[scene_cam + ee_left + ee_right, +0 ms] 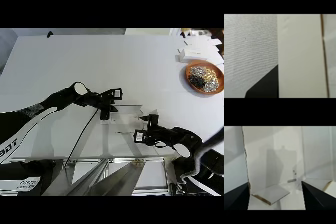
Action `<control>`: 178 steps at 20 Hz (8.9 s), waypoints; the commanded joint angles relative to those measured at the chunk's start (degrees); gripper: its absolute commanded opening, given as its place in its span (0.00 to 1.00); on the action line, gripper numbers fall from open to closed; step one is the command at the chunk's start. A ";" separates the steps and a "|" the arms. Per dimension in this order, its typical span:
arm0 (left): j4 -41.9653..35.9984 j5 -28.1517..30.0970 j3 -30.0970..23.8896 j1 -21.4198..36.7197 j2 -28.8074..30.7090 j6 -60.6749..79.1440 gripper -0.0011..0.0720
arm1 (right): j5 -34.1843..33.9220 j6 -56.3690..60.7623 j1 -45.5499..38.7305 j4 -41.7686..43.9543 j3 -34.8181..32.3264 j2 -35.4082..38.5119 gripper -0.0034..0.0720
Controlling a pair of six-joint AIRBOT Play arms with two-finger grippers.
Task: Fold the box and place the chain.
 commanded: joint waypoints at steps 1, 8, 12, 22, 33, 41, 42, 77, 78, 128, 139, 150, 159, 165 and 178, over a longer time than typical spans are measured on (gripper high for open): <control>0.02 -0.11 -0.02 -0.04 0.02 0.02 0.03 | -3.10 -0.09 0.13 -0.20 1.11 -0.57 0.96; 0.02 -0.09 -0.02 -0.04 0.02 0.02 0.03 | 9.29 -0.07 -4.81 1.62 7.06 -0.70 0.96; 0.02 -0.09 -0.02 -0.04 0.02 0.02 0.03 | 9.62 -0.57 -8.22 7.63 8.15 -0.81 0.96; 0.02 -0.11 -0.02 -0.04 0.02 0.02 0.03 | 14.40 -15.06 -15.87 19.69 9.40 -4.52 0.96; 0.02 -0.09 -0.02 -0.04 0.02 0.02 0.03 | 15.34 -25.77 -19.85 27.36 10.19 -10.05 0.96; 0.02 -0.11 -0.02 -0.04 0.02 0.02 0.03 | 18.91 -34.77 -20.70 36.24 14.05 -15.10 0.97; 0.02 -0.09 -0.02 -0.04 0.02 0.02 0.03 | 20.74 -34.75 -20.72 36.63 15.56 -16.55 0.97; 0.02 -0.11 -0.02 -0.04 0.02 0.02 0.03 | 35.80 -54.05 -29.27 40.17 18.86 -26.32 0.95; 0.02 -0.11 -0.02 -0.04 0.02 0.02 0.03 | 35.85 -54.05 -29.27 40.19 18.86 -26.32 0.94; 0.04 -0.07 -0.02 -0.04 0.15 0.92 0.03 | 32.41 -55.43 -28.61 43.39 18.86 -31.45 0.57; 20.63 -12.83 -0.02 6.91 14.62 -24.17 0.82 | 32.37 -55.43 -28.61 43.39 18.86 -31.45 0.57; 9.64 -16.74 -0.07 -5.01 19.96 -28.48 0.02 | 32.37 -55.43 -28.61 43.39 18.86 -31.45 0.57; 3.45 23.93 -0.07 -7.02 9.05 -46.58 0.02 | 32.37 -55.43 -28.61 43.39 18.86 -31.45 0.57; 3.48 22.12 -0.07 -7.02 2.38 -51.23 0.02 | 32.37 -55.43 -28.61 43.39 18.86 -31.45 0.57; 33.53 1.73 -0.07 -6.99 16.13 -51.39 0.02 | 32.37 -55.43 -28.61 43.39 18.86 -31.45 0.57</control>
